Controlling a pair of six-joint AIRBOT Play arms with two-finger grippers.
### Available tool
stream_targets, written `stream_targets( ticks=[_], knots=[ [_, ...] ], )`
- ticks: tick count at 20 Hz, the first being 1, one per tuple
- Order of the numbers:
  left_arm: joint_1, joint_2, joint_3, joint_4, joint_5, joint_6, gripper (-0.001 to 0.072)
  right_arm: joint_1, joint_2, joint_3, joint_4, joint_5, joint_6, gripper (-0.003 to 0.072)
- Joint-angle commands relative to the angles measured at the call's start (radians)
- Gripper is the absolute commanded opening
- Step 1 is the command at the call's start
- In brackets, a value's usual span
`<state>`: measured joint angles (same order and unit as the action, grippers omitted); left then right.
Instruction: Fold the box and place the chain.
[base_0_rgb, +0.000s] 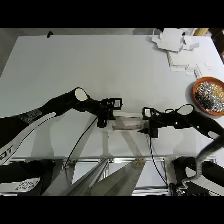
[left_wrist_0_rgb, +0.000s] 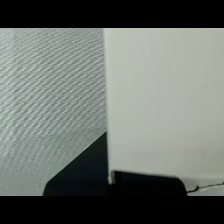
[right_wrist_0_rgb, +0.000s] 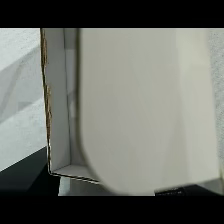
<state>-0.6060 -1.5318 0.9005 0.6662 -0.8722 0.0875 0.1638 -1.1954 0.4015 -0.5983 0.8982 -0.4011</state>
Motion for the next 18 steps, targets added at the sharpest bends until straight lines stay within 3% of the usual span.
stream_targets(
  ticks=[1, 3, 4, 6, 7, 9, 14, 16, 17, 18],
  knots=[
    [0.000, 0.000, 0.001, 0.000, 0.000, -0.003, 0.0012, 0.000, 0.001, 0.000, 0.000, 0.001, 0.000, 0.0355],
    [0.000, 0.002, 0.001, 0.001, -0.022, -0.003, 0.0019, 0.000, 0.001, 0.000, 0.000, 0.001, 0.000, 0.0355],
    [0.001, 0.002, 0.001, 0.002, -0.026, -0.002, 0.0091, 0.000, 0.001, -0.001, 0.000, 0.001, 0.000, 0.0355],
    [0.006, 0.010, 0.001, 0.008, -0.026, -0.006, 0.0445, 0.000, 0.001, 0.000, 0.000, 0.001, 0.000, 0.0355],
    [0.011, 0.021, 0.001, 0.008, -0.026, -0.023, 0.0562, 0.000, 0.001, 0.000, 0.000, 0.001, 0.000, 0.0355],
    [0.035, 0.052, 0.001, 0.044, -0.031, -0.069, 0.0654, 0.000, 0.001, 0.000, 0.000, 0.001, 0.000, 0.0355],
    [0.152, 0.167, 0.001, 0.226, -0.070, -0.288, 0.0653, 0.000, 0.001, 0.000, 0.000, 0.001, 0.000, 0.0355],
    [0.198, 0.232, 0.001, 0.248, -0.129, -0.350, 0.0609, 0.000, 0.001, 0.000, 0.000, 0.001, 0.000, 0.0355],
    [0.211, 0.267, 0.001, 0.251, -0.163, -0.382, 0.0485, 0.000, 0.001, 0.000, 0.000, 0.001, 0.000, 0.0355],
    [0.212, 0.306, 0.001, 0.264, -0.209, -0.408, 0.0233, 0.000, 0.001, 0.000, 0.000, 0.001, 0.000, 0.0355]
  ],
)
